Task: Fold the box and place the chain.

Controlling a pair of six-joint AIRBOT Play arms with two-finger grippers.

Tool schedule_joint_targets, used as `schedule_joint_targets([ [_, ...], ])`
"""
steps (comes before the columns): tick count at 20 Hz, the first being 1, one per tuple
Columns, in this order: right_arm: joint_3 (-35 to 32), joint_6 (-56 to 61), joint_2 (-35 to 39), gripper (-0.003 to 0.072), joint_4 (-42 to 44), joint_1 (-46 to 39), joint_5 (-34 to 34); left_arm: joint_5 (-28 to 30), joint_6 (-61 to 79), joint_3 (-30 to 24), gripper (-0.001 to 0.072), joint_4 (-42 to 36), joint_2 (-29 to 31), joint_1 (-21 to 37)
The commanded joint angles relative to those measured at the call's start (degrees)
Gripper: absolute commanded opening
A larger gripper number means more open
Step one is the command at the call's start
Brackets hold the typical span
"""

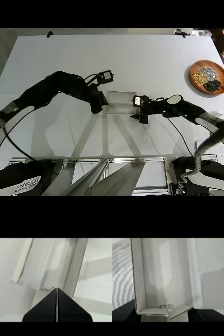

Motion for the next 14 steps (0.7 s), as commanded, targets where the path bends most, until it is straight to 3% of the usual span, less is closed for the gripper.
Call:
schedule_joint_targets([
  [1,0.02,-0.04,0.0,0.032,0.0,0.02,0.04,3.74,-5.79,0.0,0.0006,0.02,4.42,4.87],
  [5,0.02,-0.04,0.0,0.032,0.0,0.02,0.04,7.91,-14.95,-0.85,0.0006,0.31,5.2,13.7],
  [8,0.02,-0.04,0.0,0.032,0.0,0.02,0.04,7.98,-21.66,-7.26,0.0007,0.22,5.07,20.2],
  [11,0.02,-0.04,0.0,0.032,0.0,0.02,0.04,7.5,-25.68,-14.05,0.0007,-0.63,4.04,22.1],
  [14,0.02,-0.04,0.0,0.032,0.02,0.02,0.04,5.64,-27.58,-15.34,0.0006,-4.63,1.6,21.22],
])
